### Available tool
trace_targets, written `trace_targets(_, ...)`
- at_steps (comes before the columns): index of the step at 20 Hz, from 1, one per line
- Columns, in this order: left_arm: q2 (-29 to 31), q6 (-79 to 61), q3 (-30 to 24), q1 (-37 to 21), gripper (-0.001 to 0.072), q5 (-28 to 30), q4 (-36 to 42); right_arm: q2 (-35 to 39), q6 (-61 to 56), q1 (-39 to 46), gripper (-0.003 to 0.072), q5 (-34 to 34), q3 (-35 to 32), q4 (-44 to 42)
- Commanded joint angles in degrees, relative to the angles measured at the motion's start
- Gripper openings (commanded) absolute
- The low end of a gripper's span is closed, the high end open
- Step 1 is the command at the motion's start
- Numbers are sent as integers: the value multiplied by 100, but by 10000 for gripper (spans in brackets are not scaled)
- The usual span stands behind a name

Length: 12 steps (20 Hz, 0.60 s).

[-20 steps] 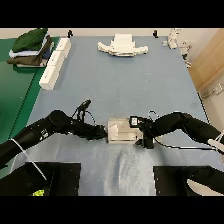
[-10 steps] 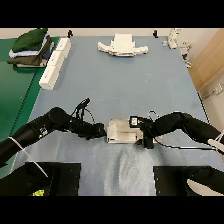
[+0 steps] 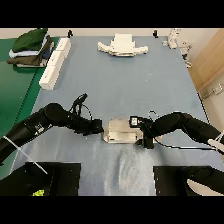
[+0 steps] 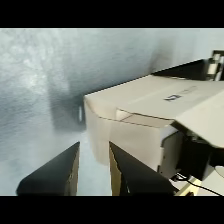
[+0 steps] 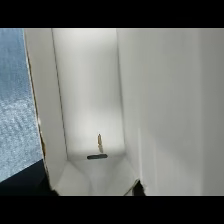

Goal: Fold the box.

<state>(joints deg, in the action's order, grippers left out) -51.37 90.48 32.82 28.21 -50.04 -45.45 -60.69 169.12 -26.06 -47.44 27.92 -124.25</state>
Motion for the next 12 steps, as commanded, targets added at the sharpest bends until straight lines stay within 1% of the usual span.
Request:
trace_targets(1, 131, 15, 157, 7, 293, -168, 271, 4, -2, -2, 512, 2, 4, -2)
trace_targets(3, 79, 15, 157, 7, 293, -269, 302, 4, -2, -2, 512, 2, 4, -2)
trace_targets(7, -146, -48, 133, 7, 293, -208, 304, 4, -4, -2, 512, 2, 4, -2)
trace_targets(9, -328, -428, 136, 118, 293, -243, 302, 4, -2, -2, 512, 2, 4, -2)
trace_targets(10, -415, -476, 136, 251, 294, -173, 302, 4, -2, -2, 512, 2, 4, -2)
trace_targets(12, -503, -472, 142, 527, 294, 149, 299, 4, -2, -2, 512, 2, 4, -2)
